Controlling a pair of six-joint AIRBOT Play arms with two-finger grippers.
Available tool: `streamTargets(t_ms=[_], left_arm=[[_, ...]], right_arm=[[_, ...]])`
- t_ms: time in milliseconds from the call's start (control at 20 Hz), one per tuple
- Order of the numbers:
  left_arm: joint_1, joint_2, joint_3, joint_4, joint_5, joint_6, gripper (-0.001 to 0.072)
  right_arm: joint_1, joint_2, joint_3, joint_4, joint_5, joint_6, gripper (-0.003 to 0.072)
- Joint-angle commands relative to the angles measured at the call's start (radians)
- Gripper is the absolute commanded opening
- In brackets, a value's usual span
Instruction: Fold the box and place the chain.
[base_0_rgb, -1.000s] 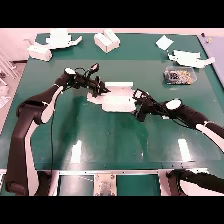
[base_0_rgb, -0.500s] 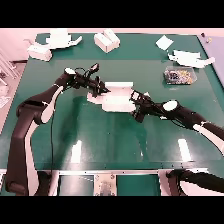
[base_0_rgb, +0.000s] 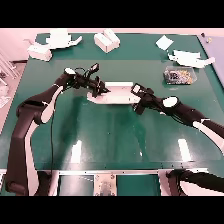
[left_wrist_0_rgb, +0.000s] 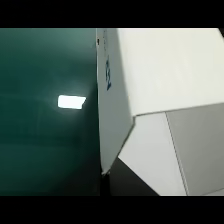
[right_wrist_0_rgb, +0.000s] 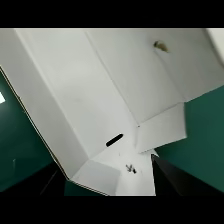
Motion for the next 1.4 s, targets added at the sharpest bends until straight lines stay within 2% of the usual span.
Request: streamTargets(t_ms=[0, 250, 400, 650, 800, 1000, 1350], left_arm=[[0.0, 0.0, 0.0, 0.0, -0.001, 0.0, 0.0021], [0.0, 0.0, 0.0, 0.0, -0.001, 0.0, 0.0021], [0.0, 0.0, 0.0, 0.0, -0.002, -0.002, 0.0021], [0.0, 0.0, -0.001, 0.0, -0.01, -0.002, 0.0021], [0.0, 0.0, -0.001, 0.0, -0.018, -0.001, 0.0021], [0.0, 0.0, -0.001, 0.001, -0.019, -0.001, 0.0021], [0.0, 0.0, -0.001, 0.001, -0.02, -0.001, 0.0021]], right_arm=[[0.0, -0.001, 0.032, 0.002, -0.008, 0.0, 0.0621], [-0.012, -0.019, 0.032, 0.008, 0.026, -0.099, 0.0623], [-0.05, -0.039, 0.035, 0.126, 0.072, -0.236, 0.0639], [-0.138, -0.051, 0.046, 0.352, 0.207, -0.468, 0.064], [-0.171, -0.089, 0.07, 0.439, 0.293, -0.572, 0.0639], [-0.182, -0.148, 0.114, 0.438, 0.335, -0.602, 0.0639], [-0.254, -0.213, 0.191, 0.438, 0.51, -0.624, 0.064]])
